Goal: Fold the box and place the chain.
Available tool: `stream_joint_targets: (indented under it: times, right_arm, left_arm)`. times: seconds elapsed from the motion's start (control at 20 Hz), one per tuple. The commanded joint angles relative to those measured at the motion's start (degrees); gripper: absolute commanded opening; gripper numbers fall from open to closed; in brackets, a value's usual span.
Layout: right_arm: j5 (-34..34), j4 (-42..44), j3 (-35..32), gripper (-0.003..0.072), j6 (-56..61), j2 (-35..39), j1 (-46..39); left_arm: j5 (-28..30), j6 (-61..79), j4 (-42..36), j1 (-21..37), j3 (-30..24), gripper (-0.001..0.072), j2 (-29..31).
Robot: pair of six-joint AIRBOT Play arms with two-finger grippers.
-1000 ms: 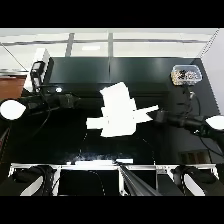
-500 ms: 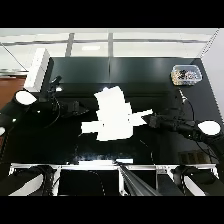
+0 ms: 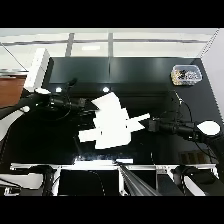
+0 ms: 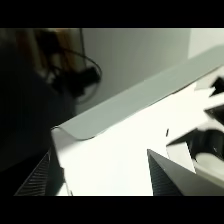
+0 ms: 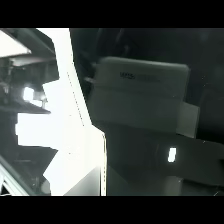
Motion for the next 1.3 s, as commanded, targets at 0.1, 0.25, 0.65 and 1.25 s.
stream_joint_targets:
  times: [0.1,0.25,0.65,1.25]
  right_arm:
    - [0.96,0.13,0.02,0.0018,0.17,0.04,0.04]
    - [0.96,0.15,0.02,0.0018,0.17,0.04,0.04]
    - [1.01,0.55,0.02,0.0018,0.17,0.04,0.04]
    - [1.60,0.55,0.02,0.0019,0.17,0.04,0.04]
  left_arm:
    - [-11.21,5.31,-1.36,-0.74,2.27,0.0701,-7.23]
    - [-15.17,9.38,-1.38,-1.53,2.27,0.0701,-8.17]
    - [-16.11,10.10,4.50,-0.11,2.27,0.0700,-8.17]
    - [-15.23,16.13,7.10,-7.50,4.26,0.0479,-8.17]
